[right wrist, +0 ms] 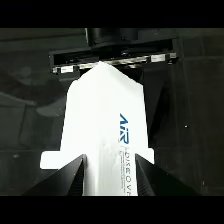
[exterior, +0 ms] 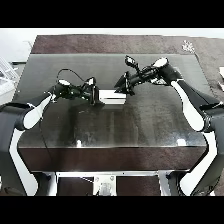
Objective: Fold the box and place the chain.
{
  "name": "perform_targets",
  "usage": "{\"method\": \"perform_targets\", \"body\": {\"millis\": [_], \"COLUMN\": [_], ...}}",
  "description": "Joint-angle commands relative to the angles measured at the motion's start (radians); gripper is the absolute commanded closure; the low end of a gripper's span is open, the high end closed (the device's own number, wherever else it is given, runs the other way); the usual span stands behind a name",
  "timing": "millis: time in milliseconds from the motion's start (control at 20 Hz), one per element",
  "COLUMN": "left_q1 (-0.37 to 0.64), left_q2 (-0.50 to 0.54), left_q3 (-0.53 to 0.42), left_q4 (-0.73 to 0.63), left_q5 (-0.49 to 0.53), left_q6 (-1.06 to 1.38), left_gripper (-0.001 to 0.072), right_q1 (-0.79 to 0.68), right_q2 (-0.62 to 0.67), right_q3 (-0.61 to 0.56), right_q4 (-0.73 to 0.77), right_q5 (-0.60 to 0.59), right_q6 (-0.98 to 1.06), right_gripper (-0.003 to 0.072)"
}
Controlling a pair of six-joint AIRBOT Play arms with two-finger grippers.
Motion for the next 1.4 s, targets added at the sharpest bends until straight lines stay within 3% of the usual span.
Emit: {"method": "perform_targets", "body": {"millis": [0, 1350], "left_q1": [0.0, 0.0], "left_q2": [0.0, 0.0], "left_q3": [0.0, 0.0], "left_q4": [0.0, 0.0], "left_q5": [-0.002, -0.002], "left_q6": [0.001, 0.001], "left_gripper": [0.0179, 0.0179], "right_q1": [0.001, 0.045], "right_q2": [0.007, 0.007], "right_q3": [0.002, -0.025], "right_q4": [0.002, -0.076], "right_q5": [-0.006, -0.07], "right_q6": [-0.004, -0.004], "right_gripper": [0.0339, 0.0342]}}
